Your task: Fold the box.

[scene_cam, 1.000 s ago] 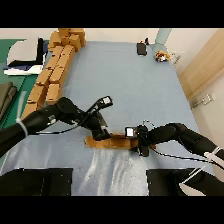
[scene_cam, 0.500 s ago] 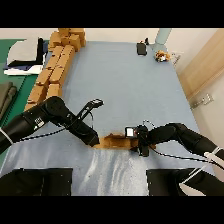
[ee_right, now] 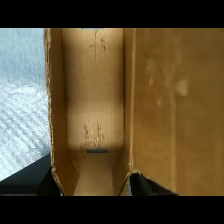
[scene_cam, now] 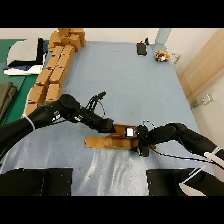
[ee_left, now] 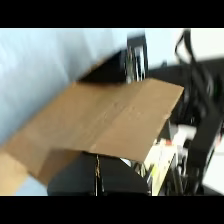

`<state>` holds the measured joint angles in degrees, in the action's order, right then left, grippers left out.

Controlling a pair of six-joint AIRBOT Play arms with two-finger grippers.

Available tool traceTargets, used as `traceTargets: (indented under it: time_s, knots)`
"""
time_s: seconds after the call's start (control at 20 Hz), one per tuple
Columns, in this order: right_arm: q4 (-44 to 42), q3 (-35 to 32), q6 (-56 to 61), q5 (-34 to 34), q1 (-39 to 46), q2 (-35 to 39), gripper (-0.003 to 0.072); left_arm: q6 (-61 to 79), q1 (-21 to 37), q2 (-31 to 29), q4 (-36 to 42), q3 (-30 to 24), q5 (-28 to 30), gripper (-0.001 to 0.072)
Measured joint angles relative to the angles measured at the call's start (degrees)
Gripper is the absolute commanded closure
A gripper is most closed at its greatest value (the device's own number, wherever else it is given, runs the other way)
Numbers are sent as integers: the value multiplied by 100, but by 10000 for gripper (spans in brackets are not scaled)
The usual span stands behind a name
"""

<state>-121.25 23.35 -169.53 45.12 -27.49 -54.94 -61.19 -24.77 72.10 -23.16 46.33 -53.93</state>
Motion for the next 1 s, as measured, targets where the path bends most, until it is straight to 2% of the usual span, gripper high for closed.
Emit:
traceTargets:
  time_s: [0.2,0.55,1.0]
  knots:
    - [17,0,0,0,0,0,243,-55,11,503,-59,402,308,699]
    - [17,0,0,0,0,0,243,-354,11,1333,-334,684,87,699]
    - [20,0,-2,4,0,0,243,-509,33,1580,-710,763,11,699]
